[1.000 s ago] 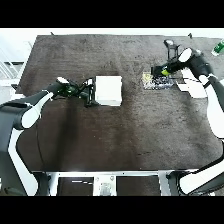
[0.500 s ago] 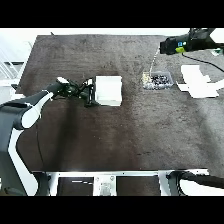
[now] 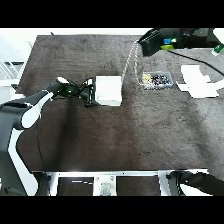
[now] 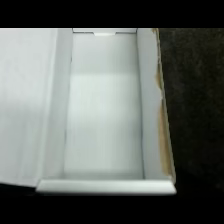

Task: Fold the box and place the chain.

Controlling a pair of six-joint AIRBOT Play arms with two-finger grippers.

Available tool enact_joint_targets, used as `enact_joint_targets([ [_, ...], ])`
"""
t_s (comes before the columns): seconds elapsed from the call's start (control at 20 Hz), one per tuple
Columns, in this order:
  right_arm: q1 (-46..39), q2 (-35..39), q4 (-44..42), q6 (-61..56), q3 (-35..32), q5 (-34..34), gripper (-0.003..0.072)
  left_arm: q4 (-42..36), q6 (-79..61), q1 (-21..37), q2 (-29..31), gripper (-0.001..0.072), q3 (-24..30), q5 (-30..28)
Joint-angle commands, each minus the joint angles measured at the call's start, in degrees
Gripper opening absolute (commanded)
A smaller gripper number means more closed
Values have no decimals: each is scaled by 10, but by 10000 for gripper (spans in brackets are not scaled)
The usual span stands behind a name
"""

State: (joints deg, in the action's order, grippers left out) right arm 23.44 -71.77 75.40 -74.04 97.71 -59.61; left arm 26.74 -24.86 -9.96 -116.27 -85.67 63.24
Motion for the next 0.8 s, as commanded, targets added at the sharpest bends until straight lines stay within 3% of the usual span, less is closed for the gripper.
enact_joint_targets([
  [0.0, 59, -8, 0, 13, 0, 9, 10, 0, 0, 0, 0, 469, 0, 0],
  [0.5, 76, -62, 0, 17, 0, 36, 9, 0, 0, 0, 0, 469, 0, 0],
  [0.75, 76, -133, -14, 17, -13, 36, 9, 0, 0, 0, 0, 469, 0, 0],
])
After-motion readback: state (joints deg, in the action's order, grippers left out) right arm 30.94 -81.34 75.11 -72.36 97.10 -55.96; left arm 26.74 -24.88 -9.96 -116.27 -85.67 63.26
